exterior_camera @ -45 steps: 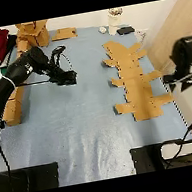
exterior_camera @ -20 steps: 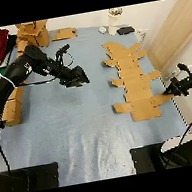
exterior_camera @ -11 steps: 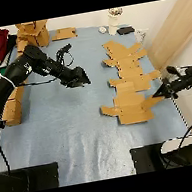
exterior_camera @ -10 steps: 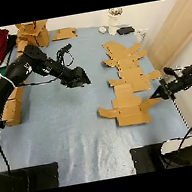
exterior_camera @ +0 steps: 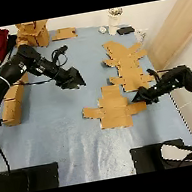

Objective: Fold the box.

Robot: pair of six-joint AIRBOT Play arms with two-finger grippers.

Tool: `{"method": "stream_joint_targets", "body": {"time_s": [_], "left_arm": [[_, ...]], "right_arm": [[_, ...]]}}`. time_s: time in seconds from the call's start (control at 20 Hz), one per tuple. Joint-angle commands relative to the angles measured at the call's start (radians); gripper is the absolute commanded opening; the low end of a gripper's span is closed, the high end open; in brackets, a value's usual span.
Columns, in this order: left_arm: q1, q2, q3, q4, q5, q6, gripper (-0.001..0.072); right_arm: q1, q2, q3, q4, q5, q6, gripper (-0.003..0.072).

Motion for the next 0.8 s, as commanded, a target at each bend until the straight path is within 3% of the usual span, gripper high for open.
{"method": "stream_joint_targets", "body": {"time_s": [0.0,0.2,0.25,0.3,0.35,0.55,0.75], "left_arm": [[0.057,0.0,0.0,-0.001,-0.085,-0.008,0.0528],[0.079,0.0,0.0,0.0,-0.132,0.011,0.0528],[0.079,0.0,0.0,0.0,-0.141,0.027,0.0528],[0.079,0.0,-0.001,0.001,-0.148,0.043,0.0528],[0.082,0.0,-0.002,0.002,-0.151,0.062,0.0527],[0.125,0.0,-0.037,0.003,-0.154,0.113,0.0528],[0.189,0.028,-0.19,-0.009,-0.158,0.135,0.0528]], "right_arm": [[0.093,0.019,-0.029,-0.005,0.085,0.018,0.0313],[0.102,-0.035,-0.029,-0.006,0.035,0.037,0.0286],[0.103,-0.051,-0.029,-0.005,0.014,0.037,0.0214],[0.103,-0.063,-0.029,0.001,0.0,0.037,0.0055],[0.111,-0.071,-0.029,0.007,0.0,0.035,0.0004],[0.259,-0.075,-0.029,0.071,0.06,-0.049,0.0002],[0.495,-0.072,-0.034,0.084,0.277,-0.134,0.0001]]}}
